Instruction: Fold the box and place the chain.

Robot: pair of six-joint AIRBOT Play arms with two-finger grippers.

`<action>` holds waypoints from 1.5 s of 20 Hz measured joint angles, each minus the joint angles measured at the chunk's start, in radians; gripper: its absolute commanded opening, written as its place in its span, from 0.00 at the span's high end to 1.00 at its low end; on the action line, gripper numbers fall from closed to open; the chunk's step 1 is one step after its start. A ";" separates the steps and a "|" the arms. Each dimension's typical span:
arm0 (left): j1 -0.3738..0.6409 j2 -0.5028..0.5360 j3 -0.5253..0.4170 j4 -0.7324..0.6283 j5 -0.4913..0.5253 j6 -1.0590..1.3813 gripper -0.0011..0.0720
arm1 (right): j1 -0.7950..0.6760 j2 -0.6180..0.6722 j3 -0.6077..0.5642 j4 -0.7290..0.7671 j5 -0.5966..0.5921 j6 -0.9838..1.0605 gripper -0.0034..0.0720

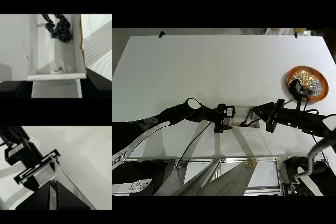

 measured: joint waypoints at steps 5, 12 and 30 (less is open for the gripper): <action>0.000 0.000 0.000 0.000 0.000 0.000 0.78 | 0.143 -0.096 -0.004 -0.012 -0.094 -0.028 0.94; 0.000 0.000 0.000 0.000 0.000 0.000 0.78 | 0.240 -0.189 -0.004 -0.036 -0.215 -0.037 0.75; 0.000 0.000 0.000 0.000 0.000 0.000 0.78 | 0.064 -0.254 0.414 -0.647 -0.116 0.472 0.94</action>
